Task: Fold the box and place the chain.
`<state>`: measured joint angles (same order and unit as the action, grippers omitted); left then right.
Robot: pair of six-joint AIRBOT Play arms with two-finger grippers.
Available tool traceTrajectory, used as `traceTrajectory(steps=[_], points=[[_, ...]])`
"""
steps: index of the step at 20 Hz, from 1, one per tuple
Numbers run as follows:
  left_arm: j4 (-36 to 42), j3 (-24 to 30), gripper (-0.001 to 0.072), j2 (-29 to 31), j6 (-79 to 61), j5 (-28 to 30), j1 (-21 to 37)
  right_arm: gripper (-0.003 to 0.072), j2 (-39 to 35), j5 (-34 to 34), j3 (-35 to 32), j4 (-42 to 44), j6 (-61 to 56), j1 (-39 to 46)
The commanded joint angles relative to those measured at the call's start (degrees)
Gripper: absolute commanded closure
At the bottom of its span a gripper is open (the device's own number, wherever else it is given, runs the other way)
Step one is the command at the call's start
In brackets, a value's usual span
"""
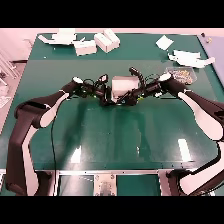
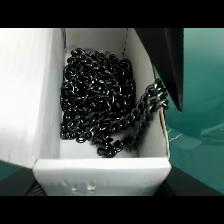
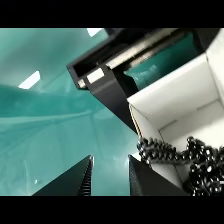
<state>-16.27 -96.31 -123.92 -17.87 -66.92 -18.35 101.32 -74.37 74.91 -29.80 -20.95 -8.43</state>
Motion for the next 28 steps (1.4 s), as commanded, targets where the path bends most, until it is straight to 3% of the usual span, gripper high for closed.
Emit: traceTrajectory(steps=[1,6,8,13,14,15,16,22,28], points=[[0.0,0.0,0.0364,0.0,-0.1,0.3,0.1,0.0416,-0.2,-1.8,1.2,1.3,0.1,0.0],[0.0,0.0,0.0364,0.0,-0.1,0.3,0.1,0.0417,-0.2,-4.2,1.2,-0.9,-1.2,0.0],[0.0,0.0,0.0364,0.0,-0.1,0.3,0.1,0.0475,-0.2,-7.1,1.2,-2.2,-2.4,0.1],[0.0,0.0,0.0364,0.0,-0.1,0.4,0.1,0.0489,-0.2,-10.6,0.1,-4.5,-5.2,0.7],[0.0,0.0,0.0364,0.0,-0.1,0.3,0.1,0.0486,-0.2,-9.3,-0.7,-5.1,-5.3,1.0],[0.0,0.0,0.0364,0.0,-0.1,0.4,0.1,0.0425,-0.2,-6.8,-1.5,-4.9,-5.6,1.2],[0.0,0.0,0.0364,0.0,-0.1,0.3,0.1,0.0304,-0.1,-3.4,-2.1,-4.9,-6.1,1.4],[0.0,0.0,0.0364,0.0,-0.1,0.3,0.1,0.0299,0.9,7.4,-2.3,-2.7,-6.1,-0.8],[0.0,0.0,0.0364,0.0,-0.1,0.3,0.1,0.0338,1.0,8.4,-2.3,-5.4,-13.2,-0.4]])
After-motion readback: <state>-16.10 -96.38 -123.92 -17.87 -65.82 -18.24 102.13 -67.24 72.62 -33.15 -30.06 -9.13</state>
